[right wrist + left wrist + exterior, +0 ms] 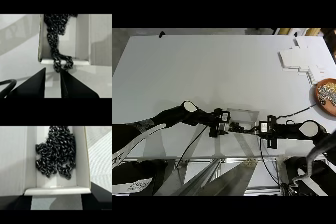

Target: Fold the box and place the chain.

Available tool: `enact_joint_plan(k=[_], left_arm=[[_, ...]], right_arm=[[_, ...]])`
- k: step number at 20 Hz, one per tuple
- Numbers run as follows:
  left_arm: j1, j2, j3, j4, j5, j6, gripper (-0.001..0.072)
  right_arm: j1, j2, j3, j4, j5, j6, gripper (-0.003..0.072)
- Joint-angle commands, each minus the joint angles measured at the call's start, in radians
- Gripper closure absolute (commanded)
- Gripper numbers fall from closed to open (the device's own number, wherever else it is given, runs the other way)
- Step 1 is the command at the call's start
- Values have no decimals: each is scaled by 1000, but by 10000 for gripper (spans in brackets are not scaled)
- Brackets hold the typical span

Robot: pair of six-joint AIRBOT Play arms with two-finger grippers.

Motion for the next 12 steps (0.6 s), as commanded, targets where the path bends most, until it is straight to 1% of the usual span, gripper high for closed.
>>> enact_joint_plan(k=[1,4,5,6,7,8,10,12], left_arm=[[0,1,1,0,0,0,308],[0,1,1,0,0,0,308],[0,1,1,0,0,0,308],[0,1,1,0,0,0,308],[0,1,1,0,0,0,308],[0,1,1,0,0,0,308],[0,1,1,0,0,0,308],[0,1,1,0,0,0,308]], right_arm=[[18,-19,-2,23,-24,-8,507],[18,-19,-2,50,-46,-7,509],[18,-19,-2,49,-46,-7,525],[17,-19,-2,48,-46,-7,570],[17,-19,-2,42,-46,-6,650],[17,-19,-2,29,-46,-4,669],[17,-16,0,-55,-47,32,670],[17,10,11,-186,-26,161,670]])
